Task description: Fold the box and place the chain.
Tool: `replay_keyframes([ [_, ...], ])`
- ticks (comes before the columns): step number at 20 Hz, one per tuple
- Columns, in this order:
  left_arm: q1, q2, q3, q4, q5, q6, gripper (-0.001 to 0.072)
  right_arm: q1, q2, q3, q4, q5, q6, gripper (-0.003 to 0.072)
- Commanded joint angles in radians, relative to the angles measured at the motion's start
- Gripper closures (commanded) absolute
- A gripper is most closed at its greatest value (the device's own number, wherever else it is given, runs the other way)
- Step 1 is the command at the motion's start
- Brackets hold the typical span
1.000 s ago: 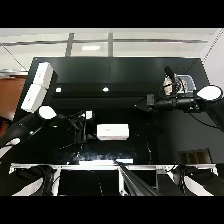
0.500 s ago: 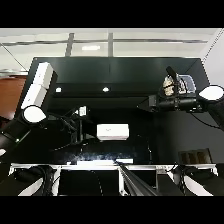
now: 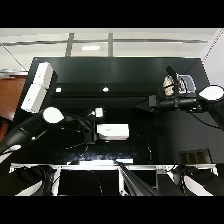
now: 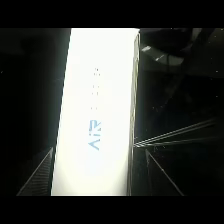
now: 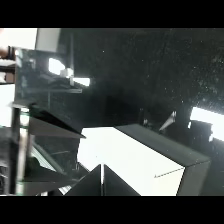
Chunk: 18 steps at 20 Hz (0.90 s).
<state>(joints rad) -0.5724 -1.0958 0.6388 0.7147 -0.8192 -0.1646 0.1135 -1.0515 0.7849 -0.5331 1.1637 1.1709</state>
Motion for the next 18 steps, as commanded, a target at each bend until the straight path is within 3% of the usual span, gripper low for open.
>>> replay_keyframes([
  [1,-0.089,-0.08,0.013,-0.002,0.106,0.0,-0.0002,0.001,0.0,0.001,-0.001,0.0,0.0,0.0661],
  [7,-0.122,-0.1,0.025,-0.002,0.167,0.0,-0.0002,0.001,0.0,0.001,-0.004,-0.004,0.0,0.0661],
  [12,-0.124,-0.101,0.037,-0.002,0.159,-0.001,-0.0001,0.001,0.0,0.001,-0.004,-0.005,0.0,0.0661],
  [18,-0.155,-0.179,0.037,0.006,0.165,-0.001,-0.0002,0.001,0.0,0.001,-0.004,-0.005,0.0,0.0661],
])
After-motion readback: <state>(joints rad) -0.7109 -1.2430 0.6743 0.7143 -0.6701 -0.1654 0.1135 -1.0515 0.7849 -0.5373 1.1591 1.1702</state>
